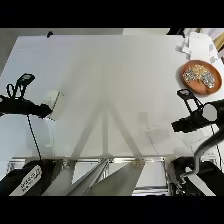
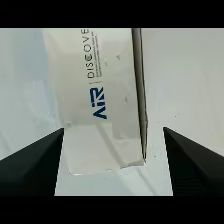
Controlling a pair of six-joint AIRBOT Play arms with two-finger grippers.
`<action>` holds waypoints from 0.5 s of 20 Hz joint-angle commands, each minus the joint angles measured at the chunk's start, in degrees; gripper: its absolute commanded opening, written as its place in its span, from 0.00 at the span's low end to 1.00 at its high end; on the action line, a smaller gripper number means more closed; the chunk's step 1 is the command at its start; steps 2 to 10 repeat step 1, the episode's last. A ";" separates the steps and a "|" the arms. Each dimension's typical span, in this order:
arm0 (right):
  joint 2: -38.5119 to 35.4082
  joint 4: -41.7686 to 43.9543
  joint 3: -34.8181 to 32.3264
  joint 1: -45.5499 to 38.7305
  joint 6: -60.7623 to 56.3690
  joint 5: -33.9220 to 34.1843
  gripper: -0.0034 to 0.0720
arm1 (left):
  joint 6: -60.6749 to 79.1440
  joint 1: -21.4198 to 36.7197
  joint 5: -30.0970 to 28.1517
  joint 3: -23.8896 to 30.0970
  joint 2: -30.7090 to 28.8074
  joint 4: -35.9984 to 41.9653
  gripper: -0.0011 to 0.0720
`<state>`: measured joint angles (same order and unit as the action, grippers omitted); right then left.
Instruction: Fold the box and place the chain.
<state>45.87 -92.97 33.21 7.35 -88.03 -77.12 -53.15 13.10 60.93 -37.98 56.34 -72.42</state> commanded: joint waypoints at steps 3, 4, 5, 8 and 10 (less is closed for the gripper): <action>-0.02 0.00 -0.02 -0.04 -0.02 -0.02 0.06 | -0.04 -1.42 -1.18 0.00 -1.16 -0.48 0.97; -0.02 0.00 -0.02 -0.04 -0.02 -0.02 0.06 | -0.04 -1.42 -1.18 0.00 -1.16 -0.48 0.97; -0.02 0.00 -0.02 -0.04 -0.02 -0.02 0.06 | -0.04 -1.42 -1.18 0.00 -1.16 -0.48 0.97; -0.02 0.00 -0.02 -0.04 -0.02 -0.02 0.06 | -0.04 -1.42 -1.18 0.00 -1.16 -0.48 0.97; -0.02 0.00 -0.02 -0.04 -0.02 -0.02 0.06 | -0.04 -1.42 -1.18 0.00 -1.16 -0.48 0.97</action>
